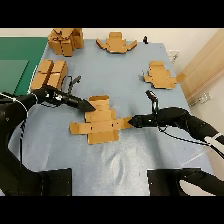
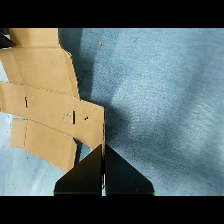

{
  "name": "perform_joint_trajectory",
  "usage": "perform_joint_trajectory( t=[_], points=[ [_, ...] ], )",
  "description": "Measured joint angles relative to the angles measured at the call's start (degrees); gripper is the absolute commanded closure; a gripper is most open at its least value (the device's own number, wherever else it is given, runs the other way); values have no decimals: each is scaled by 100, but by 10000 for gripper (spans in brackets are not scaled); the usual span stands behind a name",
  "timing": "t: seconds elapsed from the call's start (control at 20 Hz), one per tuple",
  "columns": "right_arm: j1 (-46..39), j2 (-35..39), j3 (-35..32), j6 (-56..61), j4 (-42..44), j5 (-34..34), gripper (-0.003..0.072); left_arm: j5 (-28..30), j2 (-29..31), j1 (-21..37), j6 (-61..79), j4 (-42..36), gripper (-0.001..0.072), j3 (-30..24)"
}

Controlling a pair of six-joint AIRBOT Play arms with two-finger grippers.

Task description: Fold the box.

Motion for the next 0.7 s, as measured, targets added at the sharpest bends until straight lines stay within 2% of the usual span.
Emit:
perform_joint_trajectory(
  t=[0.15, 0.2, 0.7],
  points=[
    [0, 0, 0, 0, 0, -31, 681, -20, -4, 2, -20, 87, 477, 7],
    [-2, 0, 0, 0, 0, -46, 681, -2, -4, 11, -20, 85, 455, 9],
    [0, -2, -2, 0, -22, -103, 681, 144, -4, 170, -26, 74, 475, 9]
  ],
)
